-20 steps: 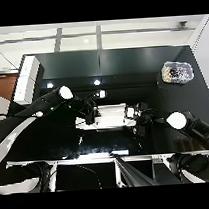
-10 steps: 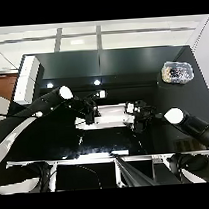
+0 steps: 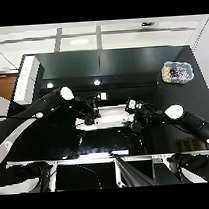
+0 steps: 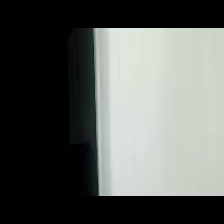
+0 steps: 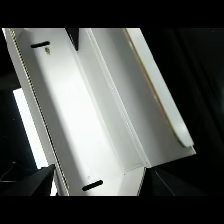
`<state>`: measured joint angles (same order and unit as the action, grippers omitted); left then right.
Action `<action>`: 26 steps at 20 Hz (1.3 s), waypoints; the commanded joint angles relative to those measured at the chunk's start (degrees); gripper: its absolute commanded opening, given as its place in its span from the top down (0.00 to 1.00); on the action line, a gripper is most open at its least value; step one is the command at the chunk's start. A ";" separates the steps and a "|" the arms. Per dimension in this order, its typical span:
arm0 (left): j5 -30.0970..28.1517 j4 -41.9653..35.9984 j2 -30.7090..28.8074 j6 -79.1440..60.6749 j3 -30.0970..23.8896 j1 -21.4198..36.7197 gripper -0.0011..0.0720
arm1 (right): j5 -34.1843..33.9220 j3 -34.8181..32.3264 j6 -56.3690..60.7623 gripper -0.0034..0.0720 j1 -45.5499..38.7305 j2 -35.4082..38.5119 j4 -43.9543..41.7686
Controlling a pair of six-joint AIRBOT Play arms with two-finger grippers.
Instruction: Fold the box and place the chain.
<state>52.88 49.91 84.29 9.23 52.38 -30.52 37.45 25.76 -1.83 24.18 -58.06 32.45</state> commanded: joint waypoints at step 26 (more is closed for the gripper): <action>0.22 0.85 -0.33 0.20 0.02 -0.26 0.94 | 6.49 0.37 -9.99 0.02 -0.13 -8.33 -1.44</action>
<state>53.17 50.78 83.99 9.39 52.38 -30.72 43.92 26.11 -11.81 24.01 -66.15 30.68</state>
